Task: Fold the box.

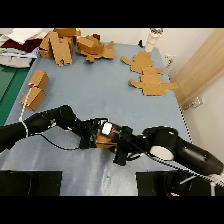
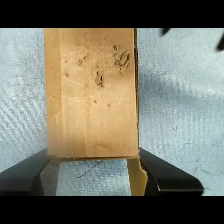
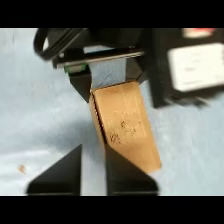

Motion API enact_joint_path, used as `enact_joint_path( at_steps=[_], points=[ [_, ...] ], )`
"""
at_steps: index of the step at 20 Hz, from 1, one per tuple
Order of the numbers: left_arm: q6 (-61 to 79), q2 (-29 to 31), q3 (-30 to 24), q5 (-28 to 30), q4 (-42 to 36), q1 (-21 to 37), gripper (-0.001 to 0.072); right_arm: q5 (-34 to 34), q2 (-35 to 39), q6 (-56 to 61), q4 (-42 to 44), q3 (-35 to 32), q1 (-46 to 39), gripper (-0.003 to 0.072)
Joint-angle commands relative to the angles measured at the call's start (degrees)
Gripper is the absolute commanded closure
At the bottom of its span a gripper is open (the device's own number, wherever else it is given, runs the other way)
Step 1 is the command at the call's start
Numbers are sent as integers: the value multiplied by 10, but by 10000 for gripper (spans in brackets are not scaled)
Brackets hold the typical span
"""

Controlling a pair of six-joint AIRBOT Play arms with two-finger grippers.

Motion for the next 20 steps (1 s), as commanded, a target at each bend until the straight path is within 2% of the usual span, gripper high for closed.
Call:
enact_joint_path(
  at_steps=[1, 3, 4, 6, 9, 12, 13, 15, 20],
  points=[
    [1, 0, 0, 1, 0, 0, 302, 11, 92, 351, -87, 1, 0, 671],
    [1, 0, 0, 1, 0, 0, 302, 12, 142, 599, -197, -13, 0, 684],
    [1, 0, 0, 1, 0, 0, 301, 1, 161, 691, -224, -30, 0, 684],
    [1, 0, 0, 2, 0, 0, 302, -68, 184, 818, -216, -80, 1, 684],
    [2, 0, 0, 2, 0, 0, 302, -195, 166, 951, -156, -169, 7, 684],
    [2, 0, 0, 3, 0, 0, 302, -433, 107, 991, -73, -244, 8, 684],
    [2, 0, 0, 3, 0, 0, 302, -489, 78, 991, -50, -250, 8, 684],
    [2, 0, 0, 3, 0, 0, 302, -522, 27, 991, -47, -246, 8, 685],
    [2, 0, 0, 2, 0, 0, 302, -529, -42, 991, -28, -243, 42, 684]
  ],
)
